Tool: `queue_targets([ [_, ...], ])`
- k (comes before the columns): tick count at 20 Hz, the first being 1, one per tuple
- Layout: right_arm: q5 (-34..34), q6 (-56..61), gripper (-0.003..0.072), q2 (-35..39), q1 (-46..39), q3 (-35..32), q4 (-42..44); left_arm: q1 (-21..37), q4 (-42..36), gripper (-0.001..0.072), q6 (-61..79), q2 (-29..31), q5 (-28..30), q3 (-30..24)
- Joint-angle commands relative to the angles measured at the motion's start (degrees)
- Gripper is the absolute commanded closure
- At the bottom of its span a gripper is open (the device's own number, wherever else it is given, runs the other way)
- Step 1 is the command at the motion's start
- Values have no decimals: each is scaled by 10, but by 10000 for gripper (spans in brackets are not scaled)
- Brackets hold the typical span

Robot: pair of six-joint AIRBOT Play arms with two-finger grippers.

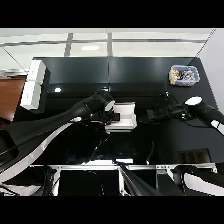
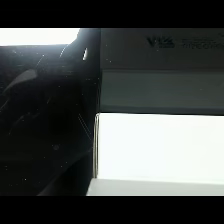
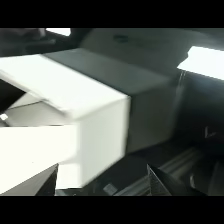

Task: Fold the box and place the chain.

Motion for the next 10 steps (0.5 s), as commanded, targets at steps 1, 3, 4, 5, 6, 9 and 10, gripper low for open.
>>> queue_targets([
  [1, 21, 11, 79, -1, 24, 29, 3, 0, 0, 680, 0, 0, 0, 0],
  [3, -6, 35, 212, -1, 49, 30, 1, 0, 0, 680, 0, 0, 0, 0],
  [4, -26, 56, 212, -1, 64, 31, -9, 0, 0, 680, 0, 0, 0, 0],
  [5, -45, 82, 213, -1, 78, 35, -25, 0, 0, 680, 0, 0, 0, 0],
  [6, -57, 102, 213, -1, 94, 40, -42, 0, 0, 680, 0, 0, 0, 0],
  [9, -80, 172, 328, -1, 149, 66, -113, 0, 0, 680, 0, 0, 1, 0],
  [10, -91, 225, 329, -1, 167, 77, -161, 0, 0, 680, 0, 0, 1, 0],
])
